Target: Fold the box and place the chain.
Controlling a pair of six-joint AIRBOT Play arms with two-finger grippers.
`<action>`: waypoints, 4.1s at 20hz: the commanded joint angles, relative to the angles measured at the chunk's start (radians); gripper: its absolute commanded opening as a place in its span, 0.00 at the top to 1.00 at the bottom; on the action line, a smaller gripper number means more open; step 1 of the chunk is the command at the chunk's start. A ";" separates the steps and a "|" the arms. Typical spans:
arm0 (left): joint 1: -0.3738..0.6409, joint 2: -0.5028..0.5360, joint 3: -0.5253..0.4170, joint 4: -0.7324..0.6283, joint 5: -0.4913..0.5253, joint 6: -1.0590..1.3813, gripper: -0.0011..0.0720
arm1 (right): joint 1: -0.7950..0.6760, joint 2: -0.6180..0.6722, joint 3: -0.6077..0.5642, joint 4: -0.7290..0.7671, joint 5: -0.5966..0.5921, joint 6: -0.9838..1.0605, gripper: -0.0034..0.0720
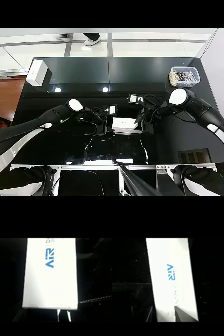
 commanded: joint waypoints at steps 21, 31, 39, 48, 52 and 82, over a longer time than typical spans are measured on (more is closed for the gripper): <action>0.000 0.000 0.001 0.000 0.006 0.001 0.46 | -0.028 -0.027 -0.166 0.266 -0.183 0.713 0.93; 0.000 0.008 0.004 0.029 -0.042 -0.074 0.46 | -0.164 0.107 -0.047 0.274 -0.003 0.654 0.93; 0.029 0.211 0.034 0.333 -0.114 -0.409 0.00 | -0.655 0.273 -0.013 0.026 0.233 0.655 0.93; -0.171 0.035 0.235 0.245 -0.018 -0.409 0.01 | -0.737 0.273 -0.153 0.068 0.159 0.640 0.93; -0.229 -0.095 0.347 0.245 -0.019 -0.521 0.02 | -0.723 0.273 -0.156 0.067 0.160 0.637 0.93; -0.044 0.084 0.532 0.934 -0.388 -1.215 0.59 | -0.680 0.273 -0.156 0.067 0.161 0.617 0.93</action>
